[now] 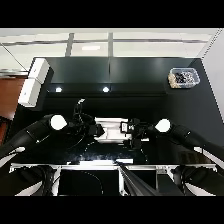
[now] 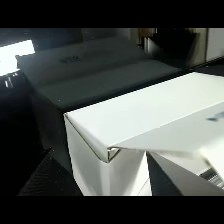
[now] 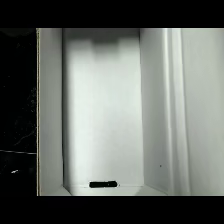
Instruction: Fold the box and place the chain.
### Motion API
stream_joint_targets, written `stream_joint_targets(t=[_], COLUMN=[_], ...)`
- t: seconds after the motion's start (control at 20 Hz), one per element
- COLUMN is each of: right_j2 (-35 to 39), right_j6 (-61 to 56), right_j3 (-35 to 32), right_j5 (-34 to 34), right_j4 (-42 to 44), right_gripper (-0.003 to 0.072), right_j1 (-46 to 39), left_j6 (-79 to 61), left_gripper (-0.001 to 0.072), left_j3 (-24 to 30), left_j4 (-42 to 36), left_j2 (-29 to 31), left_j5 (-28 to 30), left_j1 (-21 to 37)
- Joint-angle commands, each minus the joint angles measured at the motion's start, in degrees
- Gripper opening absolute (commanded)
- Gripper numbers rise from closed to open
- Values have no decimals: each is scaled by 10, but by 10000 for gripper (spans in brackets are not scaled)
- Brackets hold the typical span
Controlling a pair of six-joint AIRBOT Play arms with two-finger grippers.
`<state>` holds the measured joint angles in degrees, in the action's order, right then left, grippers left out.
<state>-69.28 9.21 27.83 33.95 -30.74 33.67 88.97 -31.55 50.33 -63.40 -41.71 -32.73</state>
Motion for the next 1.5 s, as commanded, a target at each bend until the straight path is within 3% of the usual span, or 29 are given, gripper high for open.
stream_joint_targets(t=[0.0, 0.15, 0.35, 0.4, 0.5, 0.55, 0.75, 0.8, 0.85, 1.45], right_j2=[0, 0, 0, 0, 0, 0, 0, 0, 0, 0], right_j6=[0, 0, -2, -2, -2, -2, -2, -2, -2, -2], right_j3=[0, 0, 0, 0, 0, 0, 0, 0, 0, 0], right_j5=[0, 0, -2, -2, -2, -2, -2, -2, -2, -2], right_j4=[0, 1, 1, 0, 0, 0, 0, 0, 0, 0], right_gripper=[460, 460, 460, 460, 460, 460, 460, 460, 460, 460], right_j1=[0, 0, 0, 0, 0, 0, 0, 0, 0, 0], left_j6=[9, 63, 332, 368, 416, 430, 436, 436, 443, 467], left_gripper=[696, 687, 660, 582, 557, 501, 492, 470, 402, 397], left_j3=[-1, -13, -73, -90, -123, -136, -167, -169, -169, -182], left_j4=[1, 47, 290, 329, 382, 397, 402, 400, 394, 359], left_j2=[0, 0, -10, -18, -38, -49, -91, -96, -100, -129], left_j5=[-8, -14, -56, -75, -112, -127, -173, -175, -174, -160], left_j1=[-1, -22, -104, -124, -153, -161, -164, -164, -164, -164])
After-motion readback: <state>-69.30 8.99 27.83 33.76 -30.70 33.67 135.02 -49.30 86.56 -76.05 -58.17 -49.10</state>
